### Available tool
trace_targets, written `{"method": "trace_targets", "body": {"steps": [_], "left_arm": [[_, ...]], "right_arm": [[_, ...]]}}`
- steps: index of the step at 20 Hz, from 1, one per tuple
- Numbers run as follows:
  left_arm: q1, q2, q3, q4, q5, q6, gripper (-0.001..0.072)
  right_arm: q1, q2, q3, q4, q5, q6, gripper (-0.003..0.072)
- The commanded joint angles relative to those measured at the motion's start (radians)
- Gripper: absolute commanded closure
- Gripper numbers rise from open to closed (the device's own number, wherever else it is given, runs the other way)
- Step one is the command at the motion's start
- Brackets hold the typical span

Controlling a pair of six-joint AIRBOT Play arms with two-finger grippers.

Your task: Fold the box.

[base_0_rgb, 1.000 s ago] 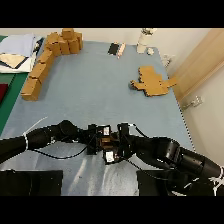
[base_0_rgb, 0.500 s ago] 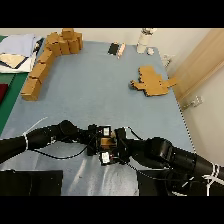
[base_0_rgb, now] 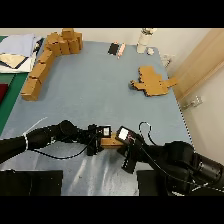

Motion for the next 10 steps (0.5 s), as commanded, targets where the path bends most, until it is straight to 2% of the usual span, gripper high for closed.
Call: {"method": "trace_targets", "body": {"steps": [1,3,4,6,7,10], "left_arm": [[0.000,0.001,0.000,0.000,0.002,0.000,0.0257],[0.000,0.000,0.000,0.000,0.002,0.000,0.0257],[0.000,0.000,0.000,0.000,0.001,0.000,0.0257],[0.000,0.000,0.000,0.000,0.002,0.000,0.0257],[0.000,0.000,0.000,0.000,0.002,0.000,0.0258],[0.000,0.000,0.000,0.000,0.001,0.000,0.0258]], "right_arm": [[-0.002,0.056,-0.135,0.297,0.051,0.472,0.0684],[-0.002,0.024,-0.219,0.421,0.359,0.480,0.0684],[-0.008,0.002,-0.235,0.418,0.515,0.509,0.0684],[-0.050,-0.036,-0.235,0.417,0.702,0.554,0.0684],[-0.070,-0.040,-0.233,0.416,0.721,0.559,0.0684],[-0.094,-0.041,-0.233,0.396,0.666,0.559,0.0684]]}}
